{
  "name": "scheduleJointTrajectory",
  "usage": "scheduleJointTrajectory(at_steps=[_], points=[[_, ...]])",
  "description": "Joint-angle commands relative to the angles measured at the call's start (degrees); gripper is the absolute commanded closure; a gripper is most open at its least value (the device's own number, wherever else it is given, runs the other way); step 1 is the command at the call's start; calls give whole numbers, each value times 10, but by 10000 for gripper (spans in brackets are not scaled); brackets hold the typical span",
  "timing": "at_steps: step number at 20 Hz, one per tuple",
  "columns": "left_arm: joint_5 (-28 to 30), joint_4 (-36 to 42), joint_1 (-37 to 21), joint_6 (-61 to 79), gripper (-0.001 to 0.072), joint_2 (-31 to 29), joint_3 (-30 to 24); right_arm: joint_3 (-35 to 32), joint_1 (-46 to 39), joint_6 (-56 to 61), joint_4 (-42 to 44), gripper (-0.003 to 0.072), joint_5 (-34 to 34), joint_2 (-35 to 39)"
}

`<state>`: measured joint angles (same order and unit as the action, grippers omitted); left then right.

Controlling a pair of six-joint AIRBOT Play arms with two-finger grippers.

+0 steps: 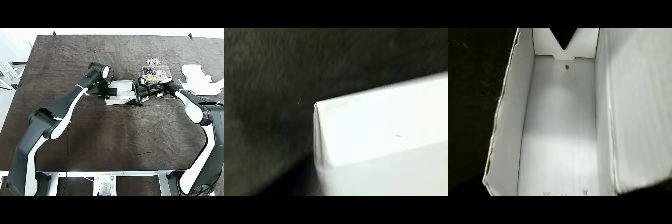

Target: Fold the box and place the chain.

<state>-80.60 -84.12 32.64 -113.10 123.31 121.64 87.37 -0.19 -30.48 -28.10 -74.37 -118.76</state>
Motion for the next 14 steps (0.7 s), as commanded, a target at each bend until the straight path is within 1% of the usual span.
scheduleJointTrajectory(at_steps=[1, 2, 4, 5, 6, 9, 11, 13, 14], points=[[15, 4, -1, 1, 64, -2, 0, 0, 0, 2, 2, 110, -7, 0], [14, 5, -1, 1, 122, -2, 0, 0, 0, 2, 2, 110, -6, 0], [14, 5, -1, 2, 122, -8, 0, 0, 0, 2, 2, 109, -6, 0], [14, 5, -1, 3, 103, -13, 0, 0, 0, 2, 2, 110, -6, 0], [12, 5, -1, 7, 105, -18, 0, 0, 0, 2, 2, 110, -7, 0], [-7, 19, -2, 13, 104, -30, 0, 0, 0, 2, 2, 109, -6, 0], [-32, 25, -2, 33, 102, -43, 0, 0, 0, 2, 2, 110, -7, 0], [-59, 26, -2, 56, -4, -61, 0, 0, 0, 2, 2, 110, -6, 0], [-62, 23, -2, 72, -4, -74, -1, 0, 0, 2, 2, 109, -6, 0]])
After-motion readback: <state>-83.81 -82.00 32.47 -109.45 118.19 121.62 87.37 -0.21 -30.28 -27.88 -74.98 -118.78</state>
